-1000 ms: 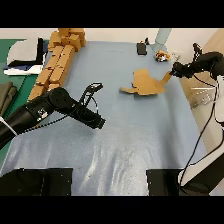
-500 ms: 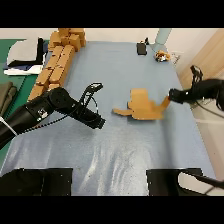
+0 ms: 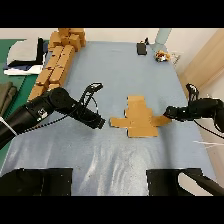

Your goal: Fold the box.

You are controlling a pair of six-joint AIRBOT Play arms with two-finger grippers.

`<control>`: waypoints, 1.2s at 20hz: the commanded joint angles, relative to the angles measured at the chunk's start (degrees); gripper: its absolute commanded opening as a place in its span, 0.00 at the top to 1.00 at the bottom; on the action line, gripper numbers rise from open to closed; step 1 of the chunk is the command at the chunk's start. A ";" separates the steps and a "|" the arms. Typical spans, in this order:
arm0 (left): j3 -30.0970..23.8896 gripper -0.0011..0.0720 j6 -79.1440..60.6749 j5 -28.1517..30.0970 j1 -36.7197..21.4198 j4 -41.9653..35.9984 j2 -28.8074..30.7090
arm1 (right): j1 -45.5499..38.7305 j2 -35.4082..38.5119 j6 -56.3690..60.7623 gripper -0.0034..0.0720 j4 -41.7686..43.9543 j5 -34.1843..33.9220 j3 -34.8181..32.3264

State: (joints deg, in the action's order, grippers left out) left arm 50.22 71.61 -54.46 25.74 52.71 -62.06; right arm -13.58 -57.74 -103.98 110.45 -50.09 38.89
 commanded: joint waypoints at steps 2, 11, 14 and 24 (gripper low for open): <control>0.02 0.97 0.00 0.02 -0.02 0.02 0.02 | -0.11 -2.10 0.04 0.44 -5.84 0.39 3.50; 0.02 0.97 0.00 4.31 0.00 0.00 0.02 | -0.39 -12.74 -0.66 0.44 -6.82 -7.89 9.94; 0.02 0.97 0.02 5.57 -0.02 -0.04 0.02 | -0.39 -13.09 -0.68 0.44 -7.63 -9.44 9.97; 0.02 0.97 0.00 6.10 0.00 -0.48 0.02 | -0.28 -14.86 -15.85 0.52 8.63 -16.24 9.97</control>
State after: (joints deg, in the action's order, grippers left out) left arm 50.22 71.61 -48.64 25.74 52.23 -62.06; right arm -13.93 -71.92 -112.36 110.28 -63.59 48.82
